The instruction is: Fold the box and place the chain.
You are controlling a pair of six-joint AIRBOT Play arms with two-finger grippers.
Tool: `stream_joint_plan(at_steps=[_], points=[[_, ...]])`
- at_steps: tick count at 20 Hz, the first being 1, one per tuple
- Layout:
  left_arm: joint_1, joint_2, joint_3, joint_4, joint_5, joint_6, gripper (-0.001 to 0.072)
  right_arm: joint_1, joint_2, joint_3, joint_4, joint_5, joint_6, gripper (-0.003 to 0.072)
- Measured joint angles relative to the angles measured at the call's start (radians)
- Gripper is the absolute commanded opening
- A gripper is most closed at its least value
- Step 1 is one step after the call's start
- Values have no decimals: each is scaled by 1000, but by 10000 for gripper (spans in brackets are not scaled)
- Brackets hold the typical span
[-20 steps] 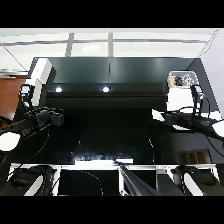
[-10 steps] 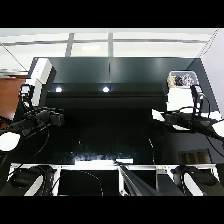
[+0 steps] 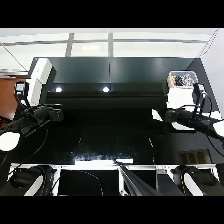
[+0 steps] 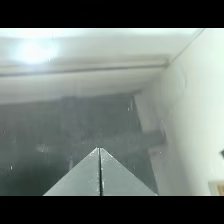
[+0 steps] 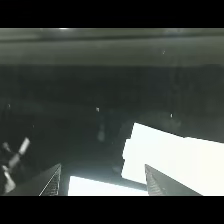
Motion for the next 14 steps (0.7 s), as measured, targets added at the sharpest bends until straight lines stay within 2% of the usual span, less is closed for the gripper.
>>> stream_joint_plan(at_steps=[1,2,3,4,7,9,11,14], points=[[0,0,0,-3,19,0,32,0,0,0,13,-19,1,606],[-1,-1,0,-10,40,0,154,0,0,0,26,-35,5,651],[-1,-2,0,-21,71,0,595,0,0,1,42,-56,8,679],[-1,-3,0,-28,92,0,708,0,-1,5,51,-73,9,679],[-2,-15,0,-47,146,0,707,-26,-31,58,35,-108,59,679],[-11,-27,0,-51,156,1,706,-76,-86,140,-64,-106,142,679],[-36,-43,1,-56,144,1,704,-162,-173,259,-211,-61,237,679],[-93,-80,4,-59,87,-18,705,-347,-345,477,-423,79,360,686]])
